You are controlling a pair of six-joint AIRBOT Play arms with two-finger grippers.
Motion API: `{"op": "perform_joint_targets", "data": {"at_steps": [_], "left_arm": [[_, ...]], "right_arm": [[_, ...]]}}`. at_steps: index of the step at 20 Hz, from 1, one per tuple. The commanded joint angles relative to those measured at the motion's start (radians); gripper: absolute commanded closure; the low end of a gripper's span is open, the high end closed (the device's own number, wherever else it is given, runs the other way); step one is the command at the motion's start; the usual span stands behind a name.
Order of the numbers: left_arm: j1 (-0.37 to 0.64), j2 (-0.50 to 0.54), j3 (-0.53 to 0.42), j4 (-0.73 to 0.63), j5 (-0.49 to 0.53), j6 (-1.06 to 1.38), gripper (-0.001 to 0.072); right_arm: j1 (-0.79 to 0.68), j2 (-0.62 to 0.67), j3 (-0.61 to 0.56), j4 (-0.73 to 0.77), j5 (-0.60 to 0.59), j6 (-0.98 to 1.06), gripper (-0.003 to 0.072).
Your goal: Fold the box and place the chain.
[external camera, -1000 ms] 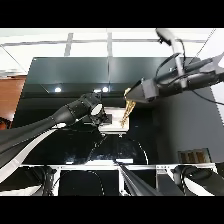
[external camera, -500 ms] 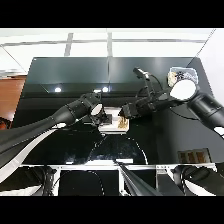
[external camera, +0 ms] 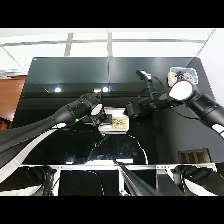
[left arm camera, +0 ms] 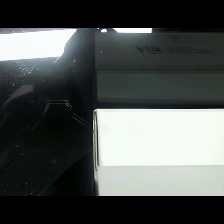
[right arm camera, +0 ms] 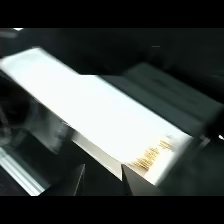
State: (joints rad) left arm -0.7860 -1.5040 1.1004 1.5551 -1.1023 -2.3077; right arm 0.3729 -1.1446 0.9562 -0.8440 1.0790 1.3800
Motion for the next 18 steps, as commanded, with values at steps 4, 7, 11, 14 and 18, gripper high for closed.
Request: {"op": "perform_joint_targets", "data": {"at_steps": [4,7,11,14,18], "left_arm": [[0.001,0.000,0.001,0.000,0.002,0.000,0.0682],[0.001,0.000,0.003,-0.004,-0.010,0.000,0.0680],[0.000,0.024,0.003,-0.065,-0.027,0.016,0.0222],[0.001,0.094,0.002,-0.008,-0.035,0.042,0.0206],[0.002,0.248,-0.001,0.121,-0.101,0.103,0.0206]], "right_arm": [[-0.233,0.113,-0.001,-0.150,0.151,-0.001,0.0411],[-0.252,0.118,-0.001,-0.160,0.144,-0.004,0.0411],[-0.252,0.118,-0.001,-0.160,0.127,-0.005,0.0411],[-0.252,0.118,-0.001,-0.160,0.129,-0.005,0.0411],[-0.252,0.118,-0.001,-0.163,0.130,-0.005,0.0411]]}}
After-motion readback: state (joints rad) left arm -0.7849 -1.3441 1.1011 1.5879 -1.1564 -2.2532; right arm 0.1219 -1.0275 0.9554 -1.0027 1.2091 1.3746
